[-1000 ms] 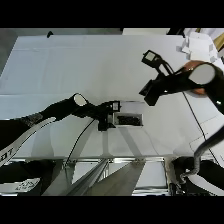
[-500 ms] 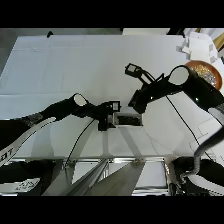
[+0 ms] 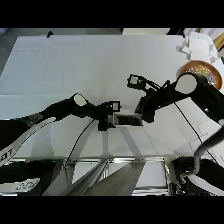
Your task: Fold the box and place the chain.
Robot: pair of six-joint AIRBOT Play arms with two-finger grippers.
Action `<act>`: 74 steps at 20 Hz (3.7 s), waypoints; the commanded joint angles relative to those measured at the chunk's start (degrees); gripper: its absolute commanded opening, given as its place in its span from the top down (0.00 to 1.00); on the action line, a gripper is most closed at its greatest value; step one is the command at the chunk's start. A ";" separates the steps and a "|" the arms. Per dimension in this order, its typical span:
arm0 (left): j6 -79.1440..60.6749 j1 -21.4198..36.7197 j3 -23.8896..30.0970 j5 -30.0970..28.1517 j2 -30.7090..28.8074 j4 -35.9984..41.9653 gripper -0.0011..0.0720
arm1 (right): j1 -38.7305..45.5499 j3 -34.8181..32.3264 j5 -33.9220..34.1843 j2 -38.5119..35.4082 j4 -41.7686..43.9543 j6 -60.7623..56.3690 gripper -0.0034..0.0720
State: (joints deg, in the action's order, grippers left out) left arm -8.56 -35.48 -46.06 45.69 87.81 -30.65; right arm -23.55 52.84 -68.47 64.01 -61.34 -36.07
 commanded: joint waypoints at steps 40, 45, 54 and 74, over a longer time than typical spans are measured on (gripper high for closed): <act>0.00 0.04 0.00 -0.02 -0.04 0.00 0.45 | -7.56 -7.78 13.64 -1.03 -3.37 2.49 0.87; 0.00 0.04 -0.02 0.00 -0.04 0.00 0.45 | -7.56 -7.78 15.23 -1.03 -3.34 2.51 0.91; 0.00 0.04 0.00 0.00 -0.04 0.00 0.45 | -7.56 -9.33 16.92 -1.03 -3.37 2.56 0.91; 0.00 0.04 0.00 0.00 -0.04 0.00 0.45 | -7.56 -11.17 18.08 -2.62 -1.07 2.73 0.57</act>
State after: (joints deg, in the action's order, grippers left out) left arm -8.58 -35.46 -46.06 46.09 87.81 -30.68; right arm -31.05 41.67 -51.88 62.30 -62.94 -33.36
